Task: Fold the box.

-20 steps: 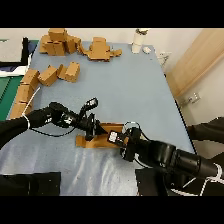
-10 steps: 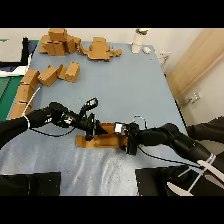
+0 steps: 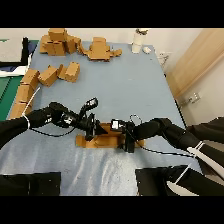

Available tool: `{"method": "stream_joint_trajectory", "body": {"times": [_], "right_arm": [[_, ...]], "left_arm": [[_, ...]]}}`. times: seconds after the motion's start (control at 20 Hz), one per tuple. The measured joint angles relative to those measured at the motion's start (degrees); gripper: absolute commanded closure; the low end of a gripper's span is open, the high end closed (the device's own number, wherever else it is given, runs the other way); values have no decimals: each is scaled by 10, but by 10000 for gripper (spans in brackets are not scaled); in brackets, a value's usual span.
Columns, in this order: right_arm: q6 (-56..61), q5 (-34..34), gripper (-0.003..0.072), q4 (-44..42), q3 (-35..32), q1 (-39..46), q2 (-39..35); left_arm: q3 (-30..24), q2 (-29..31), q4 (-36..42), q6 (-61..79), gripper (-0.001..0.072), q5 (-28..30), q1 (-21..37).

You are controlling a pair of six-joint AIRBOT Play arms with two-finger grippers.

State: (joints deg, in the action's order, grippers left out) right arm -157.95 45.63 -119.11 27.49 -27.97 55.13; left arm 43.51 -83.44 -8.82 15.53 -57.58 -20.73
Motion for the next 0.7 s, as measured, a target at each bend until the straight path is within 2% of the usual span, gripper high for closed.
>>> {"method": "stream_joint_trajectory", "body": {"times": [0.45, 0.7], "right_arm": [[14, 15, -22, 9, 1, 2, 6], [-22, 13, -21, 4, 2, 2, 22]], "left_arm": [[0, 0, 0, 0, 695, 0, 0], [0, 0, 0, 0, 695, 0, 0]]}}
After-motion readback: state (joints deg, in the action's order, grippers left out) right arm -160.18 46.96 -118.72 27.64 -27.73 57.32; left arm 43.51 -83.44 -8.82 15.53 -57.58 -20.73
